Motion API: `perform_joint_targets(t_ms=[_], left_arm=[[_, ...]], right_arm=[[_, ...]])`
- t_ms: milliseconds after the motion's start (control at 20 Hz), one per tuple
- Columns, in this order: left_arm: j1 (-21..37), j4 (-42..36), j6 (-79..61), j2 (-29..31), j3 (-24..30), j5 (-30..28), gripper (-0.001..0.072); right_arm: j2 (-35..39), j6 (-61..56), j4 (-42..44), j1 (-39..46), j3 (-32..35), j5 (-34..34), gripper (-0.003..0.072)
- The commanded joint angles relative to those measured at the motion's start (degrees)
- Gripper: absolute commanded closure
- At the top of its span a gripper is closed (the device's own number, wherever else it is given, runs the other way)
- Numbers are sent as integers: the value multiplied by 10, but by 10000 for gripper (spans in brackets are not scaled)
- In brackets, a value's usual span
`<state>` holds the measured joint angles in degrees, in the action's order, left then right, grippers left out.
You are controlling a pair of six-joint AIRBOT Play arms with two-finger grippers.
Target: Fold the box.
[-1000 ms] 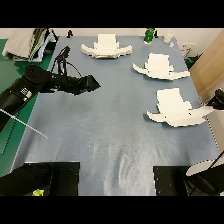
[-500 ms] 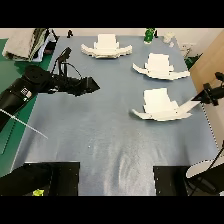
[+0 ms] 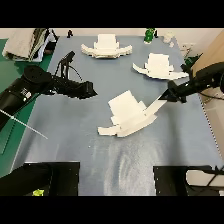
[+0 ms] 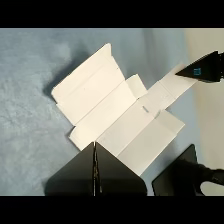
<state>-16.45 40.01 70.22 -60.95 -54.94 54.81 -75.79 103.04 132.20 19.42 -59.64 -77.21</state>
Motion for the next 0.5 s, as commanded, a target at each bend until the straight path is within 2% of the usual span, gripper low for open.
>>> perform_joint_targets(t_ms=[0, 100, 250, 300, 350, 400, 450], left_arm=[[0, 18, -22, 34, 6, 78, 697], [1, 37, -3, 96, 37, 91, 697], [1, 57, 35, 186, 113, 118, 695], [1, 57, 42, 207, 136, 120, 694], [1, 57, 43, 223, 155, 120, 694], [1, 59, 43, 231, 166, 120, 694], [1, 59, 43, 232, 169, 121, 693]], right_arm=[[159, -48, -13, -85, 188, 107, 685], [248, -73, -27, -111, 283, 127, 686], [328, -88, -43, -123, 369, 105, 684], [334, -87, -49, -123, 376, 88, 632], [332, -87, -56, -123, 374, 74, 470], [328, -84, -61, -123, 371, 68, 369], [320, -80, -60, -123, 367, 64, 370]])
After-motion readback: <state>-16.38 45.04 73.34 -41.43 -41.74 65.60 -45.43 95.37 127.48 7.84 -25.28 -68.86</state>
